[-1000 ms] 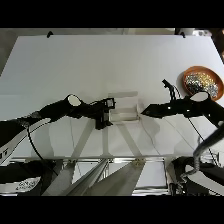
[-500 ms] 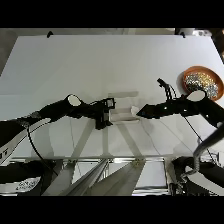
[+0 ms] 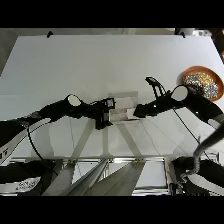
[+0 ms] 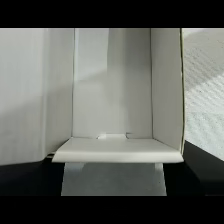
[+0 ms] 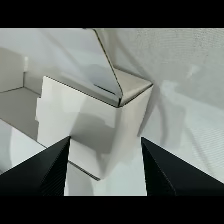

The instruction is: Fold the box and place the chain.

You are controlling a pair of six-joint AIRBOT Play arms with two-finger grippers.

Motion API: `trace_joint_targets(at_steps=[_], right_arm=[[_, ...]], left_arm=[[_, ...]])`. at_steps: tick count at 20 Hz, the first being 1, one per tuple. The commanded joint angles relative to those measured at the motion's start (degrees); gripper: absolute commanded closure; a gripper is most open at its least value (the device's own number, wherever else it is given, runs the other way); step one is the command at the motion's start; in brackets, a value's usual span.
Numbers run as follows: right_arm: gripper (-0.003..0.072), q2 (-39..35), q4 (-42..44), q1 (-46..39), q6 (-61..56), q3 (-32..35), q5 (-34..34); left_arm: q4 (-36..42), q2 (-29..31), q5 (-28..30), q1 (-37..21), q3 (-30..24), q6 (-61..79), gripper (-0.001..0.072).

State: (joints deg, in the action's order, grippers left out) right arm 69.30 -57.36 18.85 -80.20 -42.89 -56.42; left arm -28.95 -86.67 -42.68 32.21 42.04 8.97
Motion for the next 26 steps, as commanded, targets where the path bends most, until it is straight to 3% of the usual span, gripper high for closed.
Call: trace_joint_targets(at_steps=[1, 5, 7, 20, 26], right_arm=[[0.0233, 2.3, -5.6, 4.1, -8.9, -2.7, 0.5], [0.0233, 5.4, -8.7, 7.7, -14.6, -5.0, 0.7], [0.0281, 5.9, -11.3, 9.1, -17.7, -6.1, 1.3], [0.0282, 11.1, -31.1, 15.2, -35.8, -11.5, -4.9], [0.0282, 12.4, -30.9, 15.4, -36.9, -11.5, -3.4]], left_arm=[[0.0, 0.0, 0.0, 0.0, 0.0, 0.0, 0.07], [0.0, 0.0, 0.0, 0.0, 0.0, 0.0, 0.07], [0.0, 0.0, 0.0, 0.0, 0.0, 0.0, 0.07], [0.0, 0.0, 0.0, 0.0, 0.0, 0.0, 0.07], [0.0, 0.0, 0.0, 0.0, 0.0, 0.0, 0.07]])
